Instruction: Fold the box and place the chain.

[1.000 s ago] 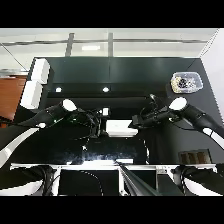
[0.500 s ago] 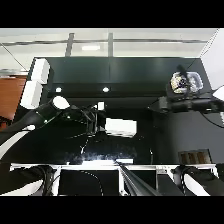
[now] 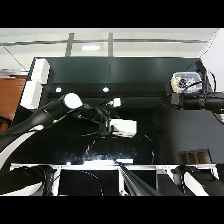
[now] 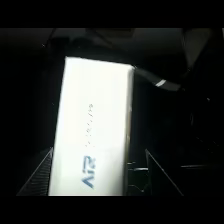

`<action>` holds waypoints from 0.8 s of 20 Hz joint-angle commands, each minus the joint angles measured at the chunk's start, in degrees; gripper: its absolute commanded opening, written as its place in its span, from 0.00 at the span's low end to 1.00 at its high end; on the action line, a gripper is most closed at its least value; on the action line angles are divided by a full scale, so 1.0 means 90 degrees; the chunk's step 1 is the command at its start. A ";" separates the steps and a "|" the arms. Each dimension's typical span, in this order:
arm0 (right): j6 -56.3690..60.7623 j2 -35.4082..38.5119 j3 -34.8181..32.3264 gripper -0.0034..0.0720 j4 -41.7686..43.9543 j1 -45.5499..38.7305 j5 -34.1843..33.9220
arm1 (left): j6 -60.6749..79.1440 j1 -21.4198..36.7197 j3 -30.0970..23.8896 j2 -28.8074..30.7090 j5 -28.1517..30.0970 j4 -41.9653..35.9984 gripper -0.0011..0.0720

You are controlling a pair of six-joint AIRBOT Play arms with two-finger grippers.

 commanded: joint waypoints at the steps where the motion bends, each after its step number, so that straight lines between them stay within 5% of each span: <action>1: -0.0185 0.0012 0.0007 0.06 -0.0015 -0.0027 -0.0148 | -0.0563 -0.0236 0.0816 -0.0736 -0.0423 0.0442 0.99; 5: -0.0333 0.0012 0.0007 0.06 -0.0017 -0.0027 -0.0155 | -0.0799 -0.0233 0.1324 -0.1248 -0.0962 0.0979 0.99; 16: -0.0410 0.0010 0.0007 0.06 -0.0017 -0.0024 -0.0182 | -0.0962 -0.0187 0.1348 -0.1358 -0.1183 0.1149 0.99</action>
